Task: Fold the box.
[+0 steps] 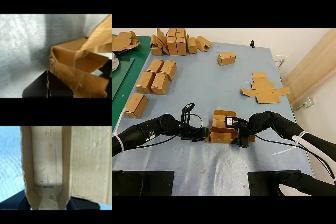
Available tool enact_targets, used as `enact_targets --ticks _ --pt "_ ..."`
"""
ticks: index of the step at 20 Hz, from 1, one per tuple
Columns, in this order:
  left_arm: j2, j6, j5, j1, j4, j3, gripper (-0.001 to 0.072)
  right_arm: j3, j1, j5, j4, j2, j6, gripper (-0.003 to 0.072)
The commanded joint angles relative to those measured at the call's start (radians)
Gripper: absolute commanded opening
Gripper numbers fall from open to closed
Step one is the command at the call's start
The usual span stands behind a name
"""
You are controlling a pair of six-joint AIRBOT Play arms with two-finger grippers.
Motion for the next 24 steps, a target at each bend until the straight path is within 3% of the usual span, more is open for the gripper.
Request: enact_targets --ticks 1,5,12,24 --pt "0.019 0.043 -0.011 -0.01 -0.075 0.01 0.0008 0.0 0.0 0.0 0.0 0.001 0.0 0.0561" --pt "0.056 -0.047 -0.032 -0.01 0.025 0.041 0.0007 0.0 0.0 0.0 0.0 0.0 0.0 0.0561" --pt "0.056 -0.434 -0.042 -0.094 0.43 0.127 0.0006 0.0 0.0 0.0 0.0 0.0 0.0 0.0561" --pt "0.056 -0.426 -0.082 -0.116 0.382 0.169 0.0011 0.0 0.0 0.0 0.0 0.0 0.0 0.0561"
